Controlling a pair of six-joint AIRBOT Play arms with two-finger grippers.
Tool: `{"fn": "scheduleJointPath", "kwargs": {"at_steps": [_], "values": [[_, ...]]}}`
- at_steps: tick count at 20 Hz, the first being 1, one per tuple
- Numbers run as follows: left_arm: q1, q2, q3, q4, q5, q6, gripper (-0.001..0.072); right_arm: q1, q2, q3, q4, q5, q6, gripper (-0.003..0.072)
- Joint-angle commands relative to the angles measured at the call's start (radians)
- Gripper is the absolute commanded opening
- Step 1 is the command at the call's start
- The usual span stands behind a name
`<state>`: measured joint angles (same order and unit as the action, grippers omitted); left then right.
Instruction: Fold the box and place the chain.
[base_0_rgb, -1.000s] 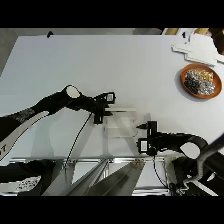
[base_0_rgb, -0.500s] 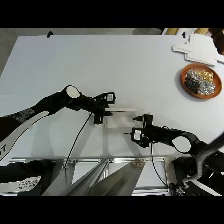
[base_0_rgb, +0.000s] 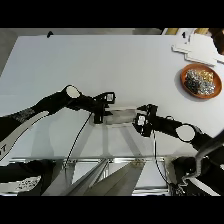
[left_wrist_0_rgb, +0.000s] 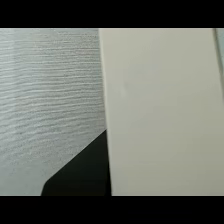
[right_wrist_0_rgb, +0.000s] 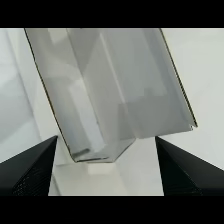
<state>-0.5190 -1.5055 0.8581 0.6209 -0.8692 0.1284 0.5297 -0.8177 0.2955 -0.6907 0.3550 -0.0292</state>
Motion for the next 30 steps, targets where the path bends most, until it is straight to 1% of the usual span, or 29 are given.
{"fn": "scheduleJointPath", "kwargs": {"at_steps": [1,3,5,7,9,11,15,18,20,23,25,28,30], "values": [[0.000,0.000,0.000,0.000,-0.002,0.002,0.0012,-0.017,-0.035,0.010,0.130,0.061,-0.079,0.0689],[0.000,0.000,0.000,0.000,-0.002,0.002,0.0012,-0.037,-0.067,0.012,0.182,0.073,-0.131,0.0689],[0.000,0.000,0.000,0.000,-0.003,0.002,0.0012,-0.099,-0.078,0.012,0.220,0.094,-0.138,0.0689],[0.000,0.000,0.000,0.000,-0.003,0.002,0.0012,-0.161,-0.078,0.014,0.220,0.147,-0.139,0.0689],[0.000,0.000,0.000,0.000,-0.002,0.002,0.0012,-0.192,-0.078,0.014,0.221,0.185,-0.166,0.0689],[0.000,0.000,0.000,0.000,-0.003,0.002,0.0012,-0.195,-0.079,0.014,0.232,0.185,-0.198,0.0689],[0.000,0.000,0.000,0.000,-0.002,0.002,0.0012,-0.196,-0.122,0.014,0.362,0.229,-0.397,0.0690],[0.000,0.000,0.000,0.000,-0.003,0.002,0.0012,-0.202,-0.164,0.014,0.454,0.241,-0.499,0.0690],[0.000,0.000,0.000,0.000,-0.002,0.002,0.0012,-0.244,-0.191,0.014,0.467,0.278,-0.533,0.0690],[0.000,0.000,0.000,0.000,-0.003,0.002,0.0012,-0.301,-0.194,0.014,0.467,0.347,-0.558,0.0690],[0.000,0.000,0.000,0.000,-0.002,0.002,0.0012,-0.304,-0.213,0.014,0.500,0.362,-0.604,0.0690],[0.000,0.000,0.000,0.000,-0.003,0.002,0.0012,-0.304,-0.293,0.014,0.578,0.419,-0.727,0.0689],[0.000,0.000,0.000,0.000,-0.002,0.002,0.0012,-0.309,-0.325,0.014,0.590,0.426,-0.760,0.0689]]}}
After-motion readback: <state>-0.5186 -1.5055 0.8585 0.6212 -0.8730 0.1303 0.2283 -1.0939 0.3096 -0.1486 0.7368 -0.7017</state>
